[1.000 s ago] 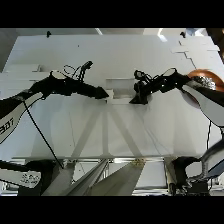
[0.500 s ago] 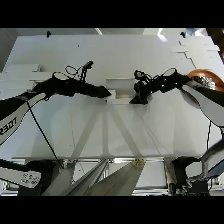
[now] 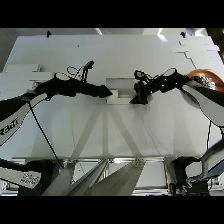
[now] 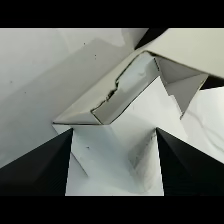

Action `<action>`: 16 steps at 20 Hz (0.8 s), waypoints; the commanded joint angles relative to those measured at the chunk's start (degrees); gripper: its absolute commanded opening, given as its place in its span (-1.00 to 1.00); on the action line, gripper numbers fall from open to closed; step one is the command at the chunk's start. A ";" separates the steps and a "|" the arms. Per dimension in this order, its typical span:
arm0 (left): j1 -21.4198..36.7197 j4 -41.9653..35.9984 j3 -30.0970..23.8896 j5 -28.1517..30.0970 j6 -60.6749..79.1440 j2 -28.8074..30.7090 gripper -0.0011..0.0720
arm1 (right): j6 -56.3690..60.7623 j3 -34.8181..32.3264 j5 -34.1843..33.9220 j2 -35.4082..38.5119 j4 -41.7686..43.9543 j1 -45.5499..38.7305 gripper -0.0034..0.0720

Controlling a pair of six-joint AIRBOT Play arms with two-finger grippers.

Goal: Fold the box and place the chain.

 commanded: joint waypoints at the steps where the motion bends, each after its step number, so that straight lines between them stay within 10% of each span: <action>1: -0.57 1.95 0.02 3.52 -0.02 0.00 0.57 | -0.02 0.07 0.02 0.00 0.00 0.02 0.42; 16: -1.90 12.00 0.09 9.09 -0.20 4.02 0.37 | -0.02 0.07 0.02 0.00 0.00 0.02 0.42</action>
